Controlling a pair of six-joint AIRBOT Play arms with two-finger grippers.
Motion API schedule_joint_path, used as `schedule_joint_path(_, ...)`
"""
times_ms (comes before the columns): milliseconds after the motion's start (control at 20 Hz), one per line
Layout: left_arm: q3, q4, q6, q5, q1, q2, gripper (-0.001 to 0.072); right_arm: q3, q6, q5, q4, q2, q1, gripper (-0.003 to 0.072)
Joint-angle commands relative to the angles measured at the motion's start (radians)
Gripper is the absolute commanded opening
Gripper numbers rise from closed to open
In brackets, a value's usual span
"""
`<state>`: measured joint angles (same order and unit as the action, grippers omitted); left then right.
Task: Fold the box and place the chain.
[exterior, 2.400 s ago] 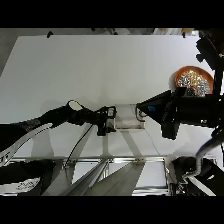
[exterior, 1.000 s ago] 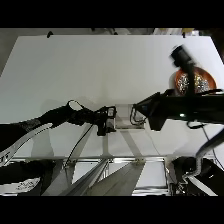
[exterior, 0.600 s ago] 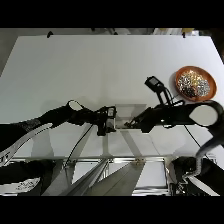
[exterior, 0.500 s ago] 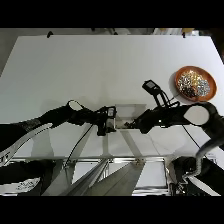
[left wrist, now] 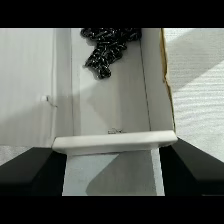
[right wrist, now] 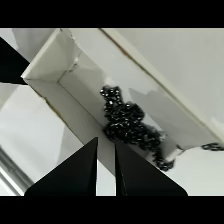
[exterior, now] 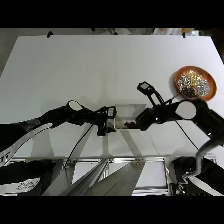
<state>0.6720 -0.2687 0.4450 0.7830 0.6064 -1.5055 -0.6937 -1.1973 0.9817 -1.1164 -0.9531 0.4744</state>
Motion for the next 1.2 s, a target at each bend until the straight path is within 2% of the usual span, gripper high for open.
schedule_joint_path(0, 0.0, 0.0, 0.0, 0.0, 0.0, 0.0, 0.0331, -0.13, -0.006, 0.136, -0.109, -0.004, -0.054, 0.0101)
schedule_joint_path(50, 0.0, 0.0, 0.0, 0.0, 0.0, 0.0, 0.0331, -0.154, -0.027, 0.165, -0.121, -0.004, -0.092, 0.0077)
schedule_joint_path(100, 0.0, 0.0, 0.0, 0.0, 0.0, 0.0, 0.0331, -0.161, -0.06, 0.183, -0.135, -0.004, -0.139, 0.0013)
schedule_joint_path(300, 0.0, 0.0, 0.0, 0.0, 0.0, 0.0, 0.0331, -0.16, -0.165, 0.186, -0.264, -0.031, -0.287, 0.0012)
schedule_joint_path(500, 0.0, 0.0, 0.0, 0.0, 0.0, 0.0, 0.0331, -0.159, -0.169, 0.133, -0.273, -0.142, -0.325, 0.0016)
schedule_joint_path(550, 0.0, 0.0, 0.0, 0.0, 0.0, 0.0, 0.0331, -0.159, -0.169, 0.111, -0.264, -0.182, -0.325, 0.0114)
schedule_joint_path(600, 0.0, 0.0, 0.0, 0.0, 0.0, 0.0, 0.0331, -0.159, -0.169, 0.102, -0.264, -0.219, -0.325, 0.028)
schedule_joint_path(650, 0.0, 0.0, 0.0, 0.0, 0.0, 0.0, 0.0331, -0.159, -0.169, 0.102, -0.265, -0.255, -0.325, 0.0341)
schedule_joint_path(950, 0.0, 0.0, 0.0, 0.0, 0.0, 0.0, 0.0331, -0.159, -0.207, 0.072, -0.292, -0.401, -0.325, 0.0332)
schedule_joint_path(1050, 0.0, 0.0, 0.0, 0.0, 0.0, 0.0, 0.0331, -0.159, -0.217, 0.057, -0.309, -0.427, -0.325, 0.0285)
schedule_joint_path(1150, 0.0, 0.0, 0.0, 0.0, 0.0, 0.0, 0.0331, -0.159, -0.22, 0.038, -0.312, -0.44, -0.325, 0.0285)
